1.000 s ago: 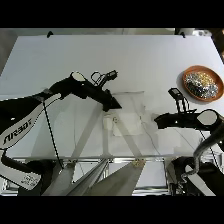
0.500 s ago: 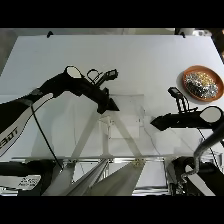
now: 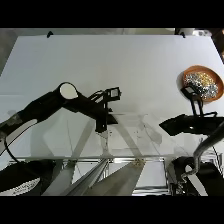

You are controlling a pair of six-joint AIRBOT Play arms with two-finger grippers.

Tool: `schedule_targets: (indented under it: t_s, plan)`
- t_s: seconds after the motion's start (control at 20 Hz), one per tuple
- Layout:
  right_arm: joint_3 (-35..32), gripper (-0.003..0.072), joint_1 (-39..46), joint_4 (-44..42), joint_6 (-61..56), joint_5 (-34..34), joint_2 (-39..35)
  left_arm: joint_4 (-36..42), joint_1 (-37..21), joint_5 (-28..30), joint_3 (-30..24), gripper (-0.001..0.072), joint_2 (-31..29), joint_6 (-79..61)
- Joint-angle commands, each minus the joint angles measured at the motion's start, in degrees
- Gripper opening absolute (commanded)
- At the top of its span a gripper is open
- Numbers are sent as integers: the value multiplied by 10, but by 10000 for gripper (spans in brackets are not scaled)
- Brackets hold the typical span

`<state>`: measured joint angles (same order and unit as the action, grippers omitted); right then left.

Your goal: Fold the box and place the chain.

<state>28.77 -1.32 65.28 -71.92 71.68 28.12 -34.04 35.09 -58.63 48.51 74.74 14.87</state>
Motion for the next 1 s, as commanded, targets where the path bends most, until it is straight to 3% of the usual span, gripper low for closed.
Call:
schedule_targets:
  t_s: [0.0, 0.2, 0.95]
  plan:
    - [2, 491, 0, 50, -37, 11, -101, 66, 11, 119, -76, 3, -23, -89]
    - [2, 490, 0, 46, -37, 13, -139, 81, 11, 143, -76, 5, 12, -226]
    - [2, 487, 0, 47, -37, 6, -139, 143, 10, 171, -76, 5, 69, -342]
